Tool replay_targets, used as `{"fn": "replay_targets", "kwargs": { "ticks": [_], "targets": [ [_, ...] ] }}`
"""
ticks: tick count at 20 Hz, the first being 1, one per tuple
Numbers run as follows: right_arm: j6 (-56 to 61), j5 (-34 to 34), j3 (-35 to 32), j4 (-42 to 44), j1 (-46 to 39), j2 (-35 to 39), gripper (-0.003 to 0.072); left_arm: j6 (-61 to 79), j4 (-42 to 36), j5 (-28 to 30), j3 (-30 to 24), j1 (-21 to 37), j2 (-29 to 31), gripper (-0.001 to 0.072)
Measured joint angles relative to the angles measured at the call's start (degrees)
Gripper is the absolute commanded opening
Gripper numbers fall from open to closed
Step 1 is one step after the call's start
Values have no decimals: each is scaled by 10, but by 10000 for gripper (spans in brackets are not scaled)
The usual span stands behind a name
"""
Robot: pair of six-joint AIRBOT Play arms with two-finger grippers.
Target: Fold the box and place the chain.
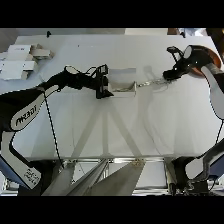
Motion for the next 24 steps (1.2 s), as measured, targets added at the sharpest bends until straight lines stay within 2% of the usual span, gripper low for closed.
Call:
{"fn": "replay_targets", "kwargs": {
  "ticks": [7, 13, 16, 19, 24],
  "targets": [
    [-64, 100, 0, 60, 53, 108, 14, 0, 0, 0, 0, 0, 0, 395],
    [-97, 127, 0, 145, 145, 161, 14, 0, 0, 0, 0, 0, 0, 395],
    [-114, 111, 0, 184, 198, 166, 14, 0, 0, 0, 0, 0, 0, 395],
    [-123, 56, 0, 203, 242, 160, 14, 0, 0, 0, 0, 0, 0, 395],
    [-127, -11, 0, 201, 287, 100, 14, 0, 0, 0, 0, 0, 0, 395]
  ]
}}
